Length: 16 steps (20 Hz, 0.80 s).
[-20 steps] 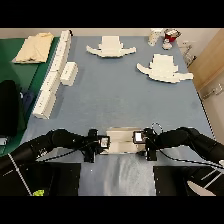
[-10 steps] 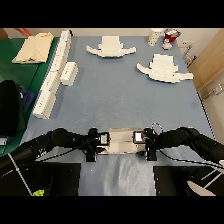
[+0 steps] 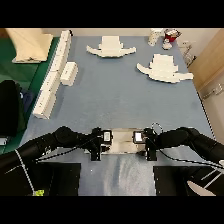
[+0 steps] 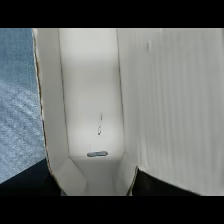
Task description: Fold the box.
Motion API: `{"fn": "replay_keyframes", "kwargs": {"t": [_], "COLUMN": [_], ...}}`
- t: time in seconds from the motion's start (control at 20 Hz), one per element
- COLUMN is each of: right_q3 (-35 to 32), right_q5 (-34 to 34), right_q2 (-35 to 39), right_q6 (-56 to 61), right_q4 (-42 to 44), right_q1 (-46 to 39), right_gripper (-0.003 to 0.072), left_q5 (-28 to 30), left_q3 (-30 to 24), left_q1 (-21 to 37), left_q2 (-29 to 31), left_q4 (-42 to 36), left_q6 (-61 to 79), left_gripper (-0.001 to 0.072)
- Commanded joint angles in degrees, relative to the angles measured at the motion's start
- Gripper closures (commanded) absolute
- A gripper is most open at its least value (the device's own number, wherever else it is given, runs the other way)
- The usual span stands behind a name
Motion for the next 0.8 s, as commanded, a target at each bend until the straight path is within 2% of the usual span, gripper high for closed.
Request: {"fn": "replay_keyframes", "kwargs": {"t": [0.0,0.15,0.2,0.25,0.3,0.4,0.45,0.55,0.6,0.75], "right_q3": [0.04,0.04,0.04,0.04,0.04,0.04,0.04,0.04,0.04,0.04], "right_q5": [0.02,0.02,0.02,0.02,0.02,0.02,0.02,0.02,0.02,0.02], "right_q2": [0.04,0.04,0.04,0.04,0.04,0.02,0.04,0.04,0.04,0.04], "right_q6": [0.00,0.00,0.00,0.00,0.00,0.00,0.00,0.00,0.00,0.00], "right_q4": [0.00,0.00,0.00,0.00,0.00,0.00,0.00,0.00,0.00,0.00], "right_q1": [0.02,0.02,0.02,0.02,0.02,0.02,0.02,0.02,0.02,0.02], "right_gripper": [0.0185,0.0185,0.0185,0.0185,0.0185,0.0185,0.0185,0.0185,0.0185,0.0185], "left_q5": [0.55,0.55,0.50,0.48,0.50,0.48,0.50,0.44,0.46,-0.31], "left_q3": [0.09,0.07,0.04,0.07,0.07,0.07,0.07,0.07,0.09,0.68], "left_q1": [-0.26,-0.26,-0.24,-0.24,-0.24,-0.24,-0.24,-0.22,-0.22,-0.13], "left_q2": [-0.94,-1.38,-1.49,-1.49,-1.49,-1.46,-1.46,-1.27,-0.98,1.29], "left_q4": [-3.21,-3.54,-3.54,-3.54,-3.52,-3.30,-3.26,-0.57,1.55,6.78], "left_q6": [1.14,1.11,1.05,1.01,0.98,0.42,-0.96,-4.68,-7.43,-20.57], "left_gripper": [0.0547,0.0534,0.0450,0.0254,0.0211,0.0211,0.0261,0.0642,0.0696,0.0696]}}
